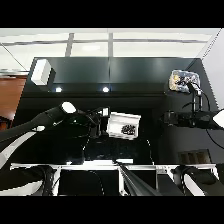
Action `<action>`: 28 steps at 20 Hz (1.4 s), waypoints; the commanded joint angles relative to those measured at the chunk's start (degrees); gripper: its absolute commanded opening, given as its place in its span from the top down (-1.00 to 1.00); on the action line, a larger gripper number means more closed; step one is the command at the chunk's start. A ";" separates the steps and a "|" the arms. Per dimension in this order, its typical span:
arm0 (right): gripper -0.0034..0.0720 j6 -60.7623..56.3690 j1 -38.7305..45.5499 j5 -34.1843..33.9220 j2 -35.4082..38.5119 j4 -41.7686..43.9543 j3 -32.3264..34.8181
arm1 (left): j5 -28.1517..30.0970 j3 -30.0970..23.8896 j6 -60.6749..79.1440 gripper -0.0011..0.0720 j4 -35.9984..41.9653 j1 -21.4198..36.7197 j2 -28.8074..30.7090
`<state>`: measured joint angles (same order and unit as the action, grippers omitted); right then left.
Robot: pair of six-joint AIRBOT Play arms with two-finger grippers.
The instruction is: Fold the box and place the chain.
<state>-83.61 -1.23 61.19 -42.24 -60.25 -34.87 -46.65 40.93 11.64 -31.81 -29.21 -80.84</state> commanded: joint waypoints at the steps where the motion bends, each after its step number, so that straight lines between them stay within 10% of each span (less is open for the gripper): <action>1: -0.07 0.00 0.02 -0.02 0.00 0.00 0.02 | -0.33 0.33 0.81 -0.97 -0.96 -1.25 -0.22; 5: -0.07 0.02 0.02 -0.35 0.00 -0.07 0.02 | -0.28 0.33 1.03 -0.80 -1.81 -1.99 -0.22; 9: -0.12 0.00 -0.11 -2.19 -0.63 0.55 0.02 | -0.31 0.33 1.03 0.00 -1.81 -1.99 -0.22; 11: -0.98 0.24 -1.68 -5.99 -2.16 3.74 0.00 | -0.28 0.33 1.01 0.04 -1.81 -1.99 -0.22; 18: -0.98 16.83 -10.67 -20.52 -16.79 24.57 -0.90 | -0.07 0.33 0.98 0.04 -1.79 -1.99 -0.22; 28: -0.98 62.84 -14.40 -6.71 -17.62 24.02 -3.76 | -0.07 0.33 0.98 0.04 -1.79 -1.99 -0.22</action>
<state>-32.88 -15.11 49.80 -59.77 -35.57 -37.78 -46.81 41.21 12.62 -33.61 -31.18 -81.01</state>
